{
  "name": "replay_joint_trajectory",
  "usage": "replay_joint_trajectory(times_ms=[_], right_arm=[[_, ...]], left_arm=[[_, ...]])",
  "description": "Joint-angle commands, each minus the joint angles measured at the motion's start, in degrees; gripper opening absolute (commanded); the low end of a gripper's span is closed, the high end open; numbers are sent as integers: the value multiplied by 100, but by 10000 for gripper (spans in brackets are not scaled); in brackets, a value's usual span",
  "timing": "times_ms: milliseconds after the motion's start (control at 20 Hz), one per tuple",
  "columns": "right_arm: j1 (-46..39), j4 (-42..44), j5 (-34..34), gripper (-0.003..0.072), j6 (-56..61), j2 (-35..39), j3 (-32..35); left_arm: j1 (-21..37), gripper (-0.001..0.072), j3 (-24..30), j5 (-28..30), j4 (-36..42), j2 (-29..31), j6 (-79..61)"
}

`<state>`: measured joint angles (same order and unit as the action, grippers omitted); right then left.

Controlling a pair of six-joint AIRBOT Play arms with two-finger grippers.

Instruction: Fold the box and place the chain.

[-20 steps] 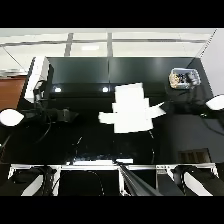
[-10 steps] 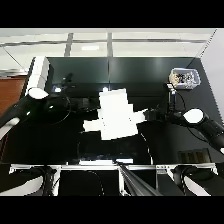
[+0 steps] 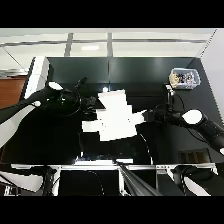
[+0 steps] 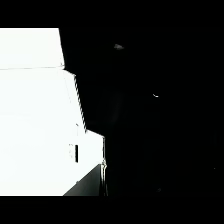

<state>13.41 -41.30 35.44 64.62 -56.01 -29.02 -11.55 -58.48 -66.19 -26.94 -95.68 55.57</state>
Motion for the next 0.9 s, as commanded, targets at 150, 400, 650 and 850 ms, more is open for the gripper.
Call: replay_joint_trajectory(times_ms=[150, 400, 650, 850], right_arm=[[4, 46, 52, 15, 7, 0, 2], [4, 42, 33, 15, 7, 2, 2], [4, 37, 33, 14, 4, 0, 2], [-9, 15, 90, 16, -385, 37, -70]], left_arm=[[-435, 665, -1049, -1051, -1121, -640, -741], [-673, 466, -1753, -2035, -1303, -1086, -1469], [-627, 190, -1895, -2057, -1309, -1196, -1541], [-612, 24, -1937, -2068, -1311, -1209, -1683]])
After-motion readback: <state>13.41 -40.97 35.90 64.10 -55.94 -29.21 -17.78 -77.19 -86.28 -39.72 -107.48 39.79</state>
